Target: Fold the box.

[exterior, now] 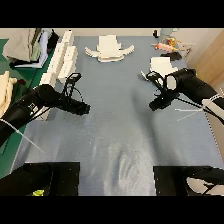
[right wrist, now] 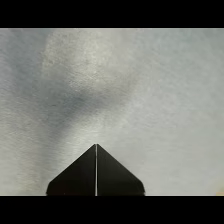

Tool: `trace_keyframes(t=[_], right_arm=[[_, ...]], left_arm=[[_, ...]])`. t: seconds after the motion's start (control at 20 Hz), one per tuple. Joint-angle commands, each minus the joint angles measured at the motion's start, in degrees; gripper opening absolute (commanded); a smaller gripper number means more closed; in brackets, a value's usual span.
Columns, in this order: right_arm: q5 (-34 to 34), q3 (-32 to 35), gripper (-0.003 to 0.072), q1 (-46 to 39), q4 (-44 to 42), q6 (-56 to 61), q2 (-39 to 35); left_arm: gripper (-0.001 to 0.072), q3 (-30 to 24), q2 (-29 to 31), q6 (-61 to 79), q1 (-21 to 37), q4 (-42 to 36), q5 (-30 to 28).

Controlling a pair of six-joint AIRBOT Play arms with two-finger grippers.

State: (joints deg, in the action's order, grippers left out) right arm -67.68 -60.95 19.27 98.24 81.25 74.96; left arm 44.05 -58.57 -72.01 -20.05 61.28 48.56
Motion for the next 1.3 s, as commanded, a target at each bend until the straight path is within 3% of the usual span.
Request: trace_keyframes(t=[0.0, 0.15, 0.35, 0.4, 0.5, 0.6, 0.65, 0.7, 0.75, 0.9, 1.0, 1.1, 1.25], right_arm=[[0.72, -0.04, 0.0004, 0.00, -1.16, -1.86, 0.02], [0.74, -0.04, 0.0004, 0.00, -10.86, 0.55, 0.02], [9.14, -0.04, 0.0004, 0.00, -21.07, 4.20, 0.31], [11.34, -0.04, 0.0004, -0.02, -21.35, 6.01, 0.52], [12.96, -3.04, 0.0005, -2.08, -10.91, 11.91, 1.44], [11.02, -11.39, 0.0072, -9.29, -2.43, 14.12, 4.28], [10.25, -16.41, 0.0144, -13.94, -2.93, 14.03, 6.34], [9.11, -22.36, 0.0266, -19.34, -4.90, 12.46, 9.18], [7.56, -28.15, 0.0305, -24.37, -7.91, 10.69, 12.41], [5.25, -44.94, 0.0307, -38.16, -21.11, 5.75, 23.96], [6.10, -52.78, 0.0440, -44.19, -31.04, 3.98, 30.99], [8.17, -55.98, 0.0443, -47.63, -37.09, 2.25, 36.15], [9.92, -56.00, 0.0443, -48.96, -39.15, 0.15, 42.27]], left_arm=[[0.0012, 0.00, -0.02, 0.00, 0.02, 0.00, -0.15], [0.0013, 0.00, -0.02, 0.00, 0.02, 0.00, -1.03], [0.0013, 0.00, -0.02, -0.02, 0.02, -0.02, -2.71], [0.0012, 0.02, -0.02, -0.04, 0.02, -0.02, -3.21], [0.0013, 0.07, -0.02, -0.04, 0.02, -0.07, -3.17], [0.0013, 0.07, -0.02, -0.02, 0.02, -1.20, -3.85], [0.0013, 0.07, -0.02, -0.02, 0.02, -1.29, -4.79], [0.0013, 0.07, -0.02, -0.02, 0.02, -1.29, -5.38], [0.0013, 0.07, -0.02, -0.04, 0.02, -1.49, -5.79], [0.0013, 0.07, -0.02, -0.04, 0.02, -1.53, -8.17], [0.0013, 0.07, -0.02, -0.02, 0.02, -1.53, -9.66], [0.0013, 0.07, -0.02, -0.02, 0.02, -1.51, -10.71], [0.0013, 0.07, -0.02, -0.02, 0.02, -1.51, -12.72]])
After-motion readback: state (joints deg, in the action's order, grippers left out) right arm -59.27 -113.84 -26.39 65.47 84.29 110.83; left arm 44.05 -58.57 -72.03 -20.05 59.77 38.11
